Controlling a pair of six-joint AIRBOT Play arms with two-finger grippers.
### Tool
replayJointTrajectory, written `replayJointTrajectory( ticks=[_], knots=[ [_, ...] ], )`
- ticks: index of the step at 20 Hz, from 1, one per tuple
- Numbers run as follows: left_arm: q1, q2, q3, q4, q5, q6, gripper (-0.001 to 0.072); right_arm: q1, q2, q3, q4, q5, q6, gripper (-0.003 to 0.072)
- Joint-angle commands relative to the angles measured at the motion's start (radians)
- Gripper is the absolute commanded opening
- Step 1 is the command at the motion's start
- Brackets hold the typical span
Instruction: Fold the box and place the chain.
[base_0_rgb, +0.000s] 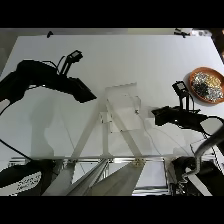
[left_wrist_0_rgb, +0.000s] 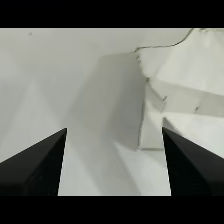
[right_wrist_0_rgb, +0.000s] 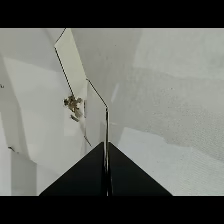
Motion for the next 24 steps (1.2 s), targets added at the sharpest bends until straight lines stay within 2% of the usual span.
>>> replayJointTrajectory(
  ticks=[1,5,9,13,16,17,18,20,21,24],
  knots=[
    [-0.076,-0.084,0.000,-0.139,-0.063,0.115,0.0660,0.001,0.001,-0.001,0.000,0.007,0.000,0.0012],
    [-0.123,-0.175,0.000,-0.132,-0.137,0.119,0.0660,0.001,0.001,-0.001,0.001,0.014,0.000,0.0012],
    [-0.122,-0.219,0.000,-0.135,-0.135,0.131,0.0660,0.001,0.001,-0.001,0.001,0.014,0.000,0.0012],
    [-0.157,-0.253,0.000,-0.241,-0.148,0.241,0.0657,0.001,0.001,-0.001,0.001,0.015,0.000,0.0012],
    [-0.217,-0.270,0.000,-0.281,-0.192,0.289,0.0625,0.001,0.001,-0.001,0.005,0.022,0.000,0.0012],
    [-0.234,-0.270,0.000,-0.281,-0.201,0.288,0.0520,0.001,0.001,-0.001,0.005,0.025,0.000,0.0012],
    [-0.248,-0.269,0.000,-0.280,-0.197,0.289,0.0361,0.001,0.001,-0.001,0.005,0.026,0.000,0.0012],
    [-0.254,-0.267,0.000,-0.276,-0.164,0.287,0.0155,0.001,0.001,-0.001,0.005,0.031,0.000,0.0012],
    [-0.251,-0.266,0.000,-0.270,-0.132,0.286,0.0020,0.001,0.001,-0.001,0.004,0.034,0.000,0.0012],
    [-0.252,-0.256,0.000,-0.238,-0.045,0.280,0.0008,0.001,0.001,0.000,0.005,0.042,0.001,0.0013]
  ],
)
